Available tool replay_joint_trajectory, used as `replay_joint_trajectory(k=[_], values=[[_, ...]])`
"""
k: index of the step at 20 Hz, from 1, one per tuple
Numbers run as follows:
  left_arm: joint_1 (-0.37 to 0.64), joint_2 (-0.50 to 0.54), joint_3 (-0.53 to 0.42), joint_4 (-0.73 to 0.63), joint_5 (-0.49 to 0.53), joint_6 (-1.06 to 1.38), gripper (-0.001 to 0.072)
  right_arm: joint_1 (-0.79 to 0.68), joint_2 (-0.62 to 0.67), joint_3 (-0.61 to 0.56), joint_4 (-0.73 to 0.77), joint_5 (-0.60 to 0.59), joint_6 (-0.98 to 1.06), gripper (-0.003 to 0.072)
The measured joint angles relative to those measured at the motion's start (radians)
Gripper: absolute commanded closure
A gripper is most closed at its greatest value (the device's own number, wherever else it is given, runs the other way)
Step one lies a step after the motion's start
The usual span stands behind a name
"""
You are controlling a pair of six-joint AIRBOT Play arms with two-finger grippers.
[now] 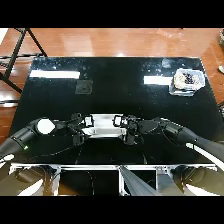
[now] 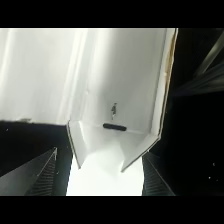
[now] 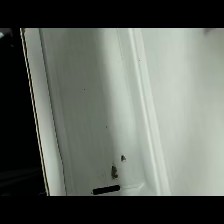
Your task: Fold the box and place the chain.
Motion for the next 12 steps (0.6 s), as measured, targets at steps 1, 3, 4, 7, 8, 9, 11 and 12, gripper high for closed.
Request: replay_joint_trajectory(k=[1,3,4,7,8,9,11,12], values=[[-0.001,-0.004,0.001,-0.003,-0.001,0.001,0.0096,0.000,0.000,0.000,0.000,0.000,0.000,0.0450],[-0.002,-0.014,0.004,-0.006,-0.011,0.004,0.0096,0.000,0.000,0.000,0.000,0.000,0.000,0.0449],[-0.002,-0.021,0.007,-0.006,-0.014,0.006,0.0096,0.000,0.000,0.000,0.000,0.000,0.000,0.0449],[-0.003,-0.033,0.013,-0.009,-0.023,0.007,0.0170,0.000,0.000,0.000,0.000,0.000,0.000,0.0449],[-0.003,-0.035,0.014,-0.010,-0.025,0.008,0.0172,0.000,0.000,0.000,0.000,0.000,0.000,0.0450],[-0.003,-0.037,0.015,-0.012,-0.027,0.008,0.0212,0.000,0.000,0.000,0.000,0.001,0.000,0.0449],[-0.003,-0.039,0.016,-0.014,-0.032,0.008,0.0225,0.000,0.000,0.000,0.000,0.001,0.001,0.0449],[-0.003,-0.040,0.017,-0.017,-0.032,0.007,0.0277,0.000,0.000,0.000,0.000,0.001,0.001,0.0450]])
